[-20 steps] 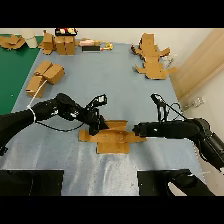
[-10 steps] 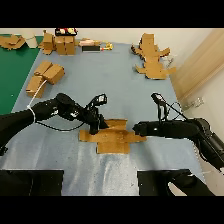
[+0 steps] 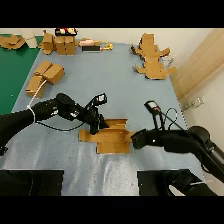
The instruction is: Fold the box.
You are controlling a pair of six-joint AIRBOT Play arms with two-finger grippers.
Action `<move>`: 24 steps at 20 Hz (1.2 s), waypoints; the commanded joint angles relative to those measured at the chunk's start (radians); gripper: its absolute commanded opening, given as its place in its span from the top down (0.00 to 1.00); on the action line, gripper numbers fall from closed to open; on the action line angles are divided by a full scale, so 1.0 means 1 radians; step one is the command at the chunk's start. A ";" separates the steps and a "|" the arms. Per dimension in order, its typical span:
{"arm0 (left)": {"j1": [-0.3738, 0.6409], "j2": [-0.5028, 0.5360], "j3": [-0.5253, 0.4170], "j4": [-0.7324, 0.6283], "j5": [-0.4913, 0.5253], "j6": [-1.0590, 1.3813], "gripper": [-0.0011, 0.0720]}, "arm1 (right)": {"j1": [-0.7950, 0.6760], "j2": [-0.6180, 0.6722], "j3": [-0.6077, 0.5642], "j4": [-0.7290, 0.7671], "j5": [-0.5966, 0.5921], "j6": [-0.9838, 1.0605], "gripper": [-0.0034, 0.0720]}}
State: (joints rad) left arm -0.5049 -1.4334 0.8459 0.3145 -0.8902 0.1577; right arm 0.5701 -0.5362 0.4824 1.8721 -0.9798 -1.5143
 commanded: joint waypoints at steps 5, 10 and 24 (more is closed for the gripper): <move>0.000 0.000 0.001 0.000 -0.001 0.001 0.97 | 0.577 0.103 -0.128 -0.439 -0.018 0.197 0.80; 0.000 0.000 0.001 0.000 -0.008 0.001 0.97 | 0.616 -0.086 -0.135 -0.627 0.136 0.092 0.30; 0.000 0.000 0.001 0.000 -0.007 0.001 0.97 | 0.615 -0.270 -0.135 -0.710 0.238 0.092 0.30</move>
State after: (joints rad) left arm -0.5049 -1.4334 0.8459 0.3149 -0.8978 0.1589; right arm 1.1843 -0.7807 0.3485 1.1835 -0.7525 -1.4220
